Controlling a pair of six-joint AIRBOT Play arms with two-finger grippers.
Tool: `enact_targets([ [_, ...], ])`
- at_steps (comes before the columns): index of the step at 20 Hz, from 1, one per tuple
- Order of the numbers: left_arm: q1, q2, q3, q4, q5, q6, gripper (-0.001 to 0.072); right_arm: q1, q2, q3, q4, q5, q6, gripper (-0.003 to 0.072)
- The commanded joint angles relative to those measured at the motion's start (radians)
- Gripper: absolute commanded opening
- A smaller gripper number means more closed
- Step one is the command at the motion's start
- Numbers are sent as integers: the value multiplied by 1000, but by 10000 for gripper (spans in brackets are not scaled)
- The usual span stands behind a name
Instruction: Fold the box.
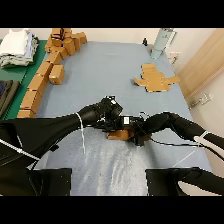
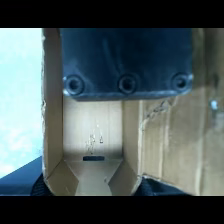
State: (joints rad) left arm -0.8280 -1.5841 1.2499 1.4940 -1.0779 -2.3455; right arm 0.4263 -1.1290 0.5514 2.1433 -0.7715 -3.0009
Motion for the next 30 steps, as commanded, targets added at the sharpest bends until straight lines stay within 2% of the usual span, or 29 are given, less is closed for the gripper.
enact_targets([
  [1, -2, 0, 1, -5, 12, 3, 14, 1, 0, 0, 0, 0, -3, 581],
  [3, -2, 0, 1, -6, 6, 3, 15, 1, 0, 0, 0, 0, -3, 582],
  [4, -2, 0, 2, -6, -3, 4, 40, 1, 0, 0, 0, 0, -3, 582],
  [5, -2, 0, 2, -6, -12, 2, 273, 1, 0, 0, 0, 0, -3, 581],
  [6, -1, 0, 2, -6, -21, -2, 371, 1, 0, 0, 0, 0, -3, 581],
  [13, 22, 1, 38, -71, -97, 8, 366, 1, 0, 0, 0, 0, -3, 582],
  [20, 155, 0, 101, -289, -222, 159, 366, 1, 0, 0, 0, 0, -3, 581],
  [27, 302, 0, 102, -547, -241, 343, 366, 1, 0, 0, 0, 0, -3, 582],
  [30, 367, 1, 102, -606, -269, 408, 366, 1, 0, 0, 0, 0, -3, 582],
])
